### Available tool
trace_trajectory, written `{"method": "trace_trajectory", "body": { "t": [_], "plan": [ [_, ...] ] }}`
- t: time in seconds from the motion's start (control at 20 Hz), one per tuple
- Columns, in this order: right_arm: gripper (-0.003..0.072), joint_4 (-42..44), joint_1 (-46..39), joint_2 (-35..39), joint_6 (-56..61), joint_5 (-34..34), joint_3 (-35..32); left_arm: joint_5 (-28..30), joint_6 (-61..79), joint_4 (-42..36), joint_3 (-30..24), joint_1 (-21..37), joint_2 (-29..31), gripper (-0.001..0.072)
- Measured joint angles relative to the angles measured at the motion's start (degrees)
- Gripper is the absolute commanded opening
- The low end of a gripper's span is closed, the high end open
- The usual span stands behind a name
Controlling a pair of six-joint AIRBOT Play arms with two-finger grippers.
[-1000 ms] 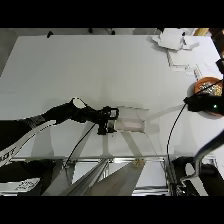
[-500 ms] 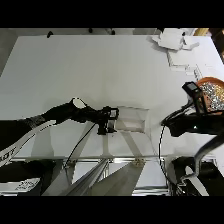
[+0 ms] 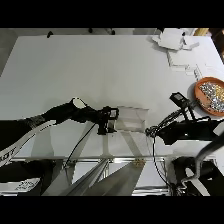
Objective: Fold the box and place the chain.
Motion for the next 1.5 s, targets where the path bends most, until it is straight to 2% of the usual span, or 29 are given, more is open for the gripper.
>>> {"method": "trace_trajectory", "body": {
  "t": [0.1, 0.3, 0.6, 0.75, 1.05, 1.3, 1.5],
  "plan": [
    [0.0245, -1.2, 0.3, 0.0, 0.7, -0.7, -0.1, 0.0, 0.0, 0.0, 0.0, 0.0, 0.0, 0.0254],
    [0.0221, -9.7, 0.5, -1.7, 5.4, -6.7, -0.2, 0.0, 0.0, 0.0, 0.0, 0.0, 0.0, 0.0254],
    [0.0234, -16.7, 0.5, -14.0, 9.8, -14.9, -0.2, 0.0, 0.0, 0.0, 0.0, 0.0, 0.0, 0.0254],
    [0.0274, -17.7, -1.1, -18.7, 11.2, -17.1, -0.2, 0.0, 0.0, 0.0, 0.0, 0.0, 0.0, 0.0254],
    [0.0273, -17.2, -7.6, -21.2, 11.5, -20.1, -0.2, 0.0, 0.0, 0.0, 0.0, 0.0, 0.0, 0.0254],
    [0.0272, -16.8, -8.7, -22.0, 11.3, -23.2, -0.2, 0.0, 0.0, 0.0, 0.0, 0.0, 0.0, 0.0254],
    [0.0273, -16.7, -8.9, -25.4, 11.8, -24.3, -0.2, 0.0, 0.0, 0.0, 0.0, 0.0, 0.0, 0.0254]
  ]
}}
